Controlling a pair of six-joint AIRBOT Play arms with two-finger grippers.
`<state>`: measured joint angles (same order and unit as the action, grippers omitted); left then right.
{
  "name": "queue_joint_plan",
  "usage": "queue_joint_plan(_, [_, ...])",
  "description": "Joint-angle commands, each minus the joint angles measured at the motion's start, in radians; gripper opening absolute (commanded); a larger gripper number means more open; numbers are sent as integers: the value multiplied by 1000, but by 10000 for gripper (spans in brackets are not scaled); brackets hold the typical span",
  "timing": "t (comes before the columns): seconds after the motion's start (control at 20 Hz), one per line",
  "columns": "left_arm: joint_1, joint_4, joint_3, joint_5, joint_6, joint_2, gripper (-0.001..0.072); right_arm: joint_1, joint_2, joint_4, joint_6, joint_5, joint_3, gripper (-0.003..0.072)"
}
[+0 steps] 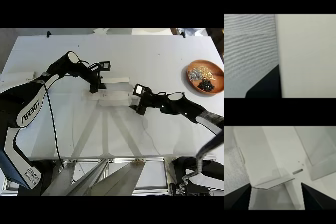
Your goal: Fold the box and place the chain.
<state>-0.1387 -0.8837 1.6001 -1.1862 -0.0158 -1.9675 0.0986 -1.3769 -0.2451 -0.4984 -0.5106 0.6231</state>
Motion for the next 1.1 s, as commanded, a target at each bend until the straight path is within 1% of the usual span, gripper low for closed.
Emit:
queue_joint_plan(0.0, [0, 0, 0, 0, 0, -1, 12, 1, -7, 68, -9, 60, 2, 675])
queue_joint_plan(0.25, [0, 0, 0, 0, 0, -1, 12, 1, -7, 100, -7, 58, 14, 675])
queue_joint_plan(0.6, [0, 0, 0, 0, 0, -1, 12, 1, -7, 95, -10, 58, 67, 675])
queue_joint_plan(0.95, [0, 0, 0, 0, 0, -1, 12, -8, -13, 97, -94, 57, 71, 675])
queue_joint_plan(1.05, [0, 0, 0, 0, 0, -1, 12, -30, -43, 96, -93, 3, 93, 675])
